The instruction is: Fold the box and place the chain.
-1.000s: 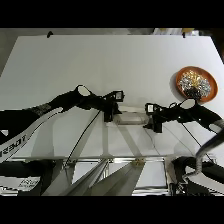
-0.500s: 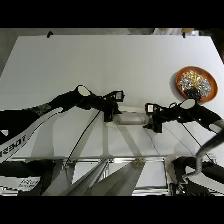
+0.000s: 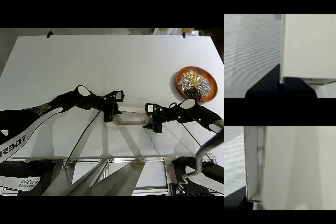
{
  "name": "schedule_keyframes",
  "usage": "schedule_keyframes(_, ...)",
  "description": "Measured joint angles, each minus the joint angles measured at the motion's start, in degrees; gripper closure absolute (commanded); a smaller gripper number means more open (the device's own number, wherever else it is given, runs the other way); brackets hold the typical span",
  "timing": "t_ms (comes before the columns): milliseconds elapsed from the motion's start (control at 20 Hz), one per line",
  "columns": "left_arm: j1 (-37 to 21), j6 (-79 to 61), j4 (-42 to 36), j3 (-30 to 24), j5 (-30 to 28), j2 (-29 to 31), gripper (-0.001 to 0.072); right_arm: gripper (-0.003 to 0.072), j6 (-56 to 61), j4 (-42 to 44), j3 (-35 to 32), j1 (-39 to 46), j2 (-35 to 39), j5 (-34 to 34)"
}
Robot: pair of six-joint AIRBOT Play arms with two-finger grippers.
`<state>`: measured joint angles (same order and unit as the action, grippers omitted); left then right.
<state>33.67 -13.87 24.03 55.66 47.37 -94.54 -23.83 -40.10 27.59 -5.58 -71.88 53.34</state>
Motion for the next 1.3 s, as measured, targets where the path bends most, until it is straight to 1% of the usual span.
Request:
schedule_keyframes(1150, -0.02, 0.07, -0.37, -0.02, 0.00, 0.02, 0.0697, 0.0388, -0.02, 0.00, 0.00, -0.02, 0.00, -0.02)
schedule_keyframes(1200, -0.04, 0.09, -0.39, -0.02, 0.00, 0.02, 0.0681, 0.0388, -0.02, 0.00, 0.00, -0.02, 0.00, -0.02)
schedule_keyframes(1250, -0.04, 0.09, -0.37, -0.02, -0.15, 0.13, 0.0559, 0.0388, -0.02, 0.00, -0.02, -0.02, 0.00, -0.02)
schedule_keyframes(1300, -0.07, 0.11, -0.33, -0.02, -0.66, 0.35, 0.0373, 0.0388, -0.02, 0.07, -0.04, -0.07, -0.04, -0.02)
